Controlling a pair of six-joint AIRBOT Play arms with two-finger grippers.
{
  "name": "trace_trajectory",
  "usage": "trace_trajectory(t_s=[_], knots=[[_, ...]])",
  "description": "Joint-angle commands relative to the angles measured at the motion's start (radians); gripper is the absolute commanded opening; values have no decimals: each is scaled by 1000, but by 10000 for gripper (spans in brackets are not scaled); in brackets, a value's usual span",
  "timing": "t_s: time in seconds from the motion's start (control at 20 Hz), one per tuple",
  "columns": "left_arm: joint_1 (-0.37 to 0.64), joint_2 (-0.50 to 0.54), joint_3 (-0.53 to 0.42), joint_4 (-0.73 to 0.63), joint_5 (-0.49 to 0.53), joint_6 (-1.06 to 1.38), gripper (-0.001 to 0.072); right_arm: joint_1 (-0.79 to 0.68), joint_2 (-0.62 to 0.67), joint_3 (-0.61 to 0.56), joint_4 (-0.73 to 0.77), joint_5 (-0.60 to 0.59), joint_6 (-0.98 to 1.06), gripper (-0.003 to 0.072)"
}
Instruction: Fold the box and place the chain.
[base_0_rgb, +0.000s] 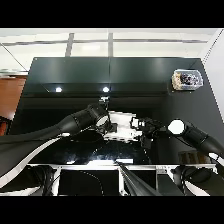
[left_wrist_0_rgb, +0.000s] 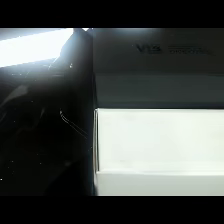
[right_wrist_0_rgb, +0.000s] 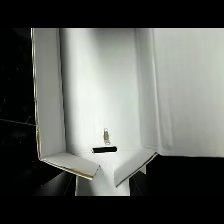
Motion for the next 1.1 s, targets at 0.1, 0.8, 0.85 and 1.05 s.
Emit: trace_trajectory(t_s=[0.1, 0.8, 0.85, 1.05], knots=[[0, -1, 0, 1, 0, 1, 28, 0, 1, 0, 67, 7, 14, 357], [0, -1, 0, 0, 1, 1, 29, 110, -2, -1, 139, -160, 11, 299], [0, -1, 0, 0, 1, 1, 28, 110, -2, -1, 139, -150, 11, 299], [0, -1, 0, 0, 1, 1, 29, 110, -2, -20, 139, -149, 11, 455]])
